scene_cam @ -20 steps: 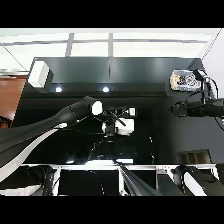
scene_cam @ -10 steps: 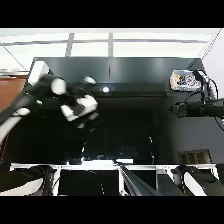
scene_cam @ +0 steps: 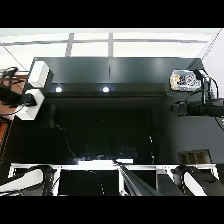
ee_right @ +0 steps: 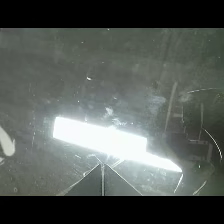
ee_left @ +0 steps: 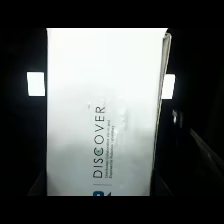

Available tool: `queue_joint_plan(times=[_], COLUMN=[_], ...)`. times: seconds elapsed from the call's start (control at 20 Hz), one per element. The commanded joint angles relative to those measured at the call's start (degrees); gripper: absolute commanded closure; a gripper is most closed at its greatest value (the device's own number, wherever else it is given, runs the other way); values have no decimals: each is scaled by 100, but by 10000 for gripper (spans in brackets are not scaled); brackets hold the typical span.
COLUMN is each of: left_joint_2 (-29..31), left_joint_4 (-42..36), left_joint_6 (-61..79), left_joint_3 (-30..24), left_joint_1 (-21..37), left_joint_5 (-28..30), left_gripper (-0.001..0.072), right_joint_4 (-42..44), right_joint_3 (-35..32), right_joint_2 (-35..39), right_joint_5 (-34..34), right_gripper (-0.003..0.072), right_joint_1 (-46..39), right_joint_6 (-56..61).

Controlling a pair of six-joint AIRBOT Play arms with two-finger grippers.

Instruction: Fold the box and place the chain.

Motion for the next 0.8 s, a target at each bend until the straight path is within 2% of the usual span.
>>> queue_joint_plan(times=[0.0,0.1,0.2,0.45,0.5,0.55,0.6,0.75], left_joint_2=[-267,-581,-929,-1554,-1626,-1635,-1606,-1451], left_joint_4=[0,-160,-654,-717,-719,-656,-481,37], left_joint_6=[-81,-20,535,603,603,614,627,621], left_joint_3=[166,387,553,894,970,1040,1198,2090], left_joint_1=[514,470,374,151,127,98,46,-122], left_joint_5=[706,1016,1102,1569,1606,1650,1596,734], left_gripper=[378,378,378,376,307,96,-2,-3], right_joint_4=[0,0,2,4,0,-2,-2,2], right_joint_3=[-4,-4,-4,-4,-4,-4,-4,0], right_joint_2=[0,0,-2,-2,-2,-2,-2,-2], right_joint_5=[-107,-219,-278,-264,-264,-264,-262,-249], right_gripper=[672,672,672,672,672,672,672,672], right_joint_1=[0,0,0,0,0,0,0,0], right_joint_6=[2,2,2,157,157,157,157,151])
